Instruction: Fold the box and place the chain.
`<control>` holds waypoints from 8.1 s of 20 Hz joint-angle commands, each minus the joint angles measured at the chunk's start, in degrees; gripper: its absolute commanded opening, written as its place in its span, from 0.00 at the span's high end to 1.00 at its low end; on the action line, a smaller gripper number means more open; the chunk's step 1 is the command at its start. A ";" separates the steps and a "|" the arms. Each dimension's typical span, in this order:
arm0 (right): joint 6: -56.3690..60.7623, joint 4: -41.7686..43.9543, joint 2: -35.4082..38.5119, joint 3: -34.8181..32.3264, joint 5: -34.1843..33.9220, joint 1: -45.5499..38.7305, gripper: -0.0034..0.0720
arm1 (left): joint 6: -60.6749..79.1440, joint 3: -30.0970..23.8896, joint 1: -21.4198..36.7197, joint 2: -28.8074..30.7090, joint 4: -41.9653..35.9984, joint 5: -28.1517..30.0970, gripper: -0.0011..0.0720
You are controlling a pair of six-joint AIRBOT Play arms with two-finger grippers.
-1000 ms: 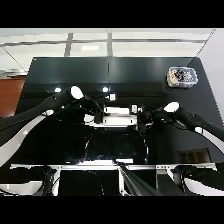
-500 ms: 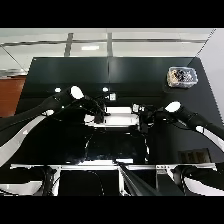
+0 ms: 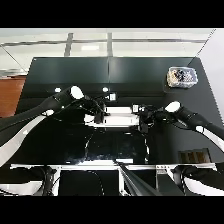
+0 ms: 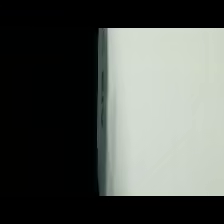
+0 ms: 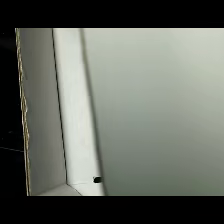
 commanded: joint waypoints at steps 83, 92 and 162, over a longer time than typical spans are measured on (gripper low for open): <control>2.91 -2.82 -0.52 0.44 -1.49 1.40 0.53 | -43.65 -1.73 9.81 14.56 4.52 -6.32 0.95; 2.91 -2.84 -0.52 0.44 -1.49 1.40 0.53 | 1.75 -22.14 6.03 27.45 4.04 8.50 0.01; 2.91 -2.84 -0.52 0.44 -1.46 1.40 0.53 | -61.37 -21.09 31.08 6.84 -15.41 -13.66 0.95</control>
